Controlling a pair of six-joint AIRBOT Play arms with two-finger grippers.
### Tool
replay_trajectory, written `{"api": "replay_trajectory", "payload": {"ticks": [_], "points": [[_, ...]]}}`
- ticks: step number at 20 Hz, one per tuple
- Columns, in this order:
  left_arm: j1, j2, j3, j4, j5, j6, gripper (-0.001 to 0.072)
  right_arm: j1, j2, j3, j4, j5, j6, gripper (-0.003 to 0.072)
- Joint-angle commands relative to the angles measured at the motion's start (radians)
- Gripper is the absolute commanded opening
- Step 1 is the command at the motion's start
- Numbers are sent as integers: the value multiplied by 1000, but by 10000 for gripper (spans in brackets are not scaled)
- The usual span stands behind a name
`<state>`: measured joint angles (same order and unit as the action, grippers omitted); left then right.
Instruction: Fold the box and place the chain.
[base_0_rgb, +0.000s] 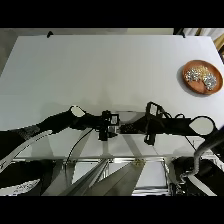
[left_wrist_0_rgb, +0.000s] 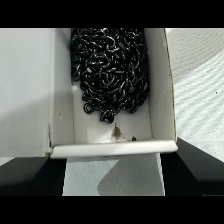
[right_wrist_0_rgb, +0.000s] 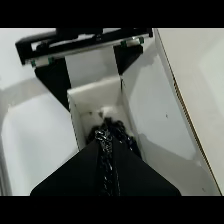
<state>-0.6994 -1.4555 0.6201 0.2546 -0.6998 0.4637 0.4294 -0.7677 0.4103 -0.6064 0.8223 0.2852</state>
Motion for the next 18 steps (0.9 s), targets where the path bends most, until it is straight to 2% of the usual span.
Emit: {"api": "replay_trajectory", "payload": {"ticks": [1, 2, 4, 5, 7, 9, 11, 12, 15, 18], "points": [[0, 0, 0, 0, 0, 0, 255, 73, -102, 36, 58, -71, 65, 98], [0, 0, 0, 0, 0, 0, 255, 74, -108, 48, 53, -81, 91, 135], [0, 0, 0, 0, 0, 0, 255, 74, -108, 92, -13, -70, 156, 143], [0, 0, 0, 0, 0, 0, 255, 68, -108, 123, -51, -55, 190, 190], [0, 0, 0, 0, 0, 0, 255, 46, -108, 198, -135, 6, 252, 207], [0, 0, 0, 0, 0, 0, 255, 25, -108, 281, -218, 84, 291, 195], [0, 0, 0, 0, 0, 0, 255, 2, -108, 364, -283, 138, 294, 38], [0, 0, 0, 0, 0, 0, 255, -10, -109, 395, -312, 133, 294, 18], [0, 0, 0, 0, 0, 0, 255, -54, -148, 415, -382, 86, 294, 19], [0, 0, 0, 0, 0, 0, 255, -56, -246, 415, -427, 100, 295, 20]]}}
